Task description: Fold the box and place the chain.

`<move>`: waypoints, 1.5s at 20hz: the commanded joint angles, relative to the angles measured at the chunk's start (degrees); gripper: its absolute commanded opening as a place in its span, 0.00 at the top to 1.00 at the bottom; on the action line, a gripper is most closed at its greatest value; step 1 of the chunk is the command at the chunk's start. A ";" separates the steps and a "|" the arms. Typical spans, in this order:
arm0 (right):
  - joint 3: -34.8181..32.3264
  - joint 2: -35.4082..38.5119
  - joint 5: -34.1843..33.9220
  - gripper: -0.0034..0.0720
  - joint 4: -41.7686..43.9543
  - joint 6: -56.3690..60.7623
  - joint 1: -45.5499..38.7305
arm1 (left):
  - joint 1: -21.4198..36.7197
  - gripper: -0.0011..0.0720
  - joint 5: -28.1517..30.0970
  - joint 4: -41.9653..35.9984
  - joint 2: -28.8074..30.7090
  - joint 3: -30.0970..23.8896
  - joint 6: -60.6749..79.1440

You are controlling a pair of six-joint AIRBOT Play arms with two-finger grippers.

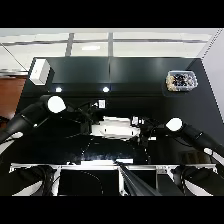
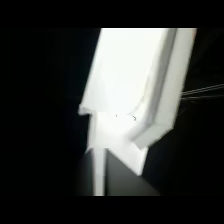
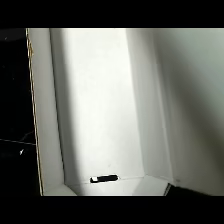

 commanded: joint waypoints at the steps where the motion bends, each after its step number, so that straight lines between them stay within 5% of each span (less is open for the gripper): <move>1: 0.07 0.04 -0.33 0.34 0.20 -0.04 0.13 | 0.68 0.94 -11.72 -0.22 3.06 0.28 -9.49; 4: 0.07 0.04 -0.22 0.34 0.20 -0.04 0.13 | 0.68 0.94 -9.44 -12.96 2.99 -2.12 -12.31; 9: 0.07 0.04 0.00 0.34 0.17 -0.04 0.13 | 0.13 0.94 17.62 -33.86 0.52 -7.23 -9.84; 12: 0.07 0.04 0.07 0.34 0.11 -0.04 0.13 | -0.79 0.94 25.83 -34.56 -3.76 -7.26 -6.21; 18: 0.07 0.04 0.04 0.34 0.11 -0.04 0.13 | -2.86 0.94 24.24 -34.07 -10.56 -7.26 -2.38; 24: 0.07 0.04 0.07 0.34 0.13 -0.04 0.13 | -1.51 0.94 23.39 -25.51 -7.04 -5.27 -1.60; 27: 0.07 0.04 0.07 0.34 0.15 -0.04 0.13 | 2.97 0.94 16.04 -19.02 0.11 -5.07 -4.02; 30: 0.07 0.04 0.07 0.34 0.13 -0.07 0.13 | 8.98 0.94 0.13 -14.23 6.71 -6.08 -4.61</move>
